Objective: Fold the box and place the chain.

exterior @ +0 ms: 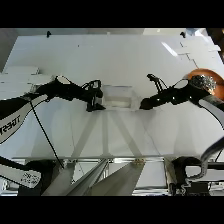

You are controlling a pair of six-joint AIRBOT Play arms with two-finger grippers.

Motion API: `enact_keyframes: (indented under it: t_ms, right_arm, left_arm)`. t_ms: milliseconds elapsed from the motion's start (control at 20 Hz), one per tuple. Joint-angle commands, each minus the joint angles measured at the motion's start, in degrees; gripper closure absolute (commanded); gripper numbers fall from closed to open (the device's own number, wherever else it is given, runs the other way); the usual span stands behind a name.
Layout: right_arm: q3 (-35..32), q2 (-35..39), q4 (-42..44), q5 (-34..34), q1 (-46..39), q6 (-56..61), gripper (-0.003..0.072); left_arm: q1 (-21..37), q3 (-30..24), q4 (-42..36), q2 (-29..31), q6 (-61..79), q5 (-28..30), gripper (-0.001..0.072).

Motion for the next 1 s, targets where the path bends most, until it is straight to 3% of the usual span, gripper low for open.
enact_keyframes:
  t_ms: [0, 50, 450, 700, 950]
  right_arm:
    - [0.0, -0.17, 5.66, 0.11, 0.15, -0.57, 0.0528]
    - [0.0, -0.17, 6.69, 0.22, 0.15, -0.57, 0.0457]
    - [0.0, 1.01, 7.82, 1.03, 0.15, -2.05, 0.046]
    - [0.0, 1.42, 14.49, 2.56, 0.15, -6.34, 0.0461]
    - [-0.02, 1.42, 15.72, 2.45, 0.15, -7.69, 0.046]
  left_arm:
    - [0.02, 0.0, 0.0, -0.02, 0.0, 0.02, 0.0372]
    - [0.02, 0.0, 0.0, -0.02, 0.0, 0.02, 0.0372]
    - [0.0, 0.0, 0.0, -0.02, 0.0, 0.02, 0.0372]
    - [0.02, 0.0, 0.0, -0.02, 0.0, 0.02, 0.0372]
    - [0.02, 0.0, 0.0, -0.02, 0.0, 0.02, 0.0372]
